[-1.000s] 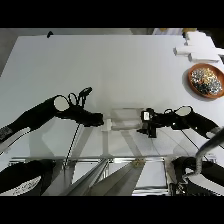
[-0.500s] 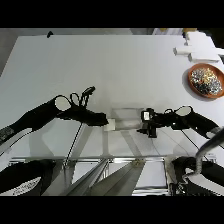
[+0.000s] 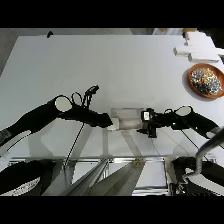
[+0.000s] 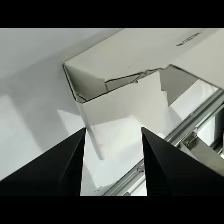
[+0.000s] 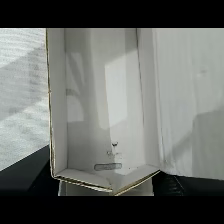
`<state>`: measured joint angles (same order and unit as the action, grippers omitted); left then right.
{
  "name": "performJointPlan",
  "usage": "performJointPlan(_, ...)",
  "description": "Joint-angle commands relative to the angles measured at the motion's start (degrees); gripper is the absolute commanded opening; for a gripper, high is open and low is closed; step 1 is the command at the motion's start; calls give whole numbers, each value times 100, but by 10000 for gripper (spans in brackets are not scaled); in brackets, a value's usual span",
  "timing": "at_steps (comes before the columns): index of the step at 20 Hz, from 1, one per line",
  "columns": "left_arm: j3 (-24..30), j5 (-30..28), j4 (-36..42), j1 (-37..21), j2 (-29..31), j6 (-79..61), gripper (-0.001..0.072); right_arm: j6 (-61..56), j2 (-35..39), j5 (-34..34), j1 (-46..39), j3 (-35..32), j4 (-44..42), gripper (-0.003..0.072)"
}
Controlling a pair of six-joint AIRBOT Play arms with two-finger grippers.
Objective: Fold the box and place the chain.
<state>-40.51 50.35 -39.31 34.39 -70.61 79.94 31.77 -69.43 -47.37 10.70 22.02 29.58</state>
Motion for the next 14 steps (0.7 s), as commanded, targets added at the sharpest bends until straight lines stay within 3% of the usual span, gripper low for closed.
performJointPlan(1,-90,-131,-61,160,-4,151,393,0,-2,0,0,0,0,339)
performJointPlan(7,-389,-238,-874,400,-42,977,393,0,-4,0,0,0,0,339)
performJointPlan(14,-988,-186,-1585,896,-605,1851,393,0,-2,0,0,0,0,339)
